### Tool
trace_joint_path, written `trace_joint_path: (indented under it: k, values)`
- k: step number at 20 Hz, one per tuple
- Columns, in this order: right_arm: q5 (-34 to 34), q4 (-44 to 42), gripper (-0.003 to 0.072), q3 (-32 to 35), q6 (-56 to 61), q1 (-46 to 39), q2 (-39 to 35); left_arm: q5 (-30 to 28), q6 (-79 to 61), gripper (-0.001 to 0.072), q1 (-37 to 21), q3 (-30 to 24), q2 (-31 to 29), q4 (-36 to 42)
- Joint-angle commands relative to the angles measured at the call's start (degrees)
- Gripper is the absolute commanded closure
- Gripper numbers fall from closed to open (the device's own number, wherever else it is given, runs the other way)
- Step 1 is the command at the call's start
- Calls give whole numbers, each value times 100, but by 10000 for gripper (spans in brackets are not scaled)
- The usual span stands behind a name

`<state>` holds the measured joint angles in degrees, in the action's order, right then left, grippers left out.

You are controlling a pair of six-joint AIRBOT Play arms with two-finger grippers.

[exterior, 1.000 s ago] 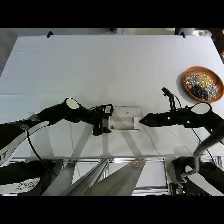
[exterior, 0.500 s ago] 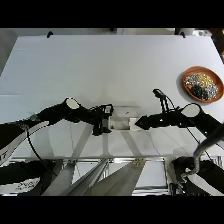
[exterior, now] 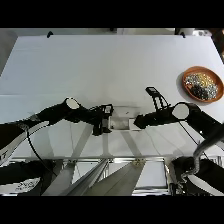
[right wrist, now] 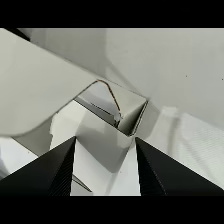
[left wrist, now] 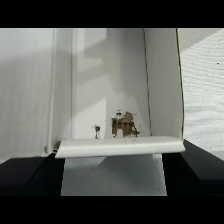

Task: Fold the box and place the chain.

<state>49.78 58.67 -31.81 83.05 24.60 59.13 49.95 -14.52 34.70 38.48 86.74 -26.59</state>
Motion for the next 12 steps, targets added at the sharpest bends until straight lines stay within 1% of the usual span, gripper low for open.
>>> trace_joint_path:
  k: [1, 6, 10, 12]
  values:
    - [129, 780, 267, -173, 1156, 455, 131, 0, 0, 319, 4, -2, -4, -2]
    - [50, 1185, 267, -219, 1928, 898, 409, 2, 0, 319, 4, -4, -4, -2]
    - [35, 1504, 267, -328, 2494, 944, 446, 0, 0, 319, 4, -2, -4, -2]
    - [76, 1681, 267, -492, 2730, 964, 514, 0, 0, 319, 2, -4, -4, -2]
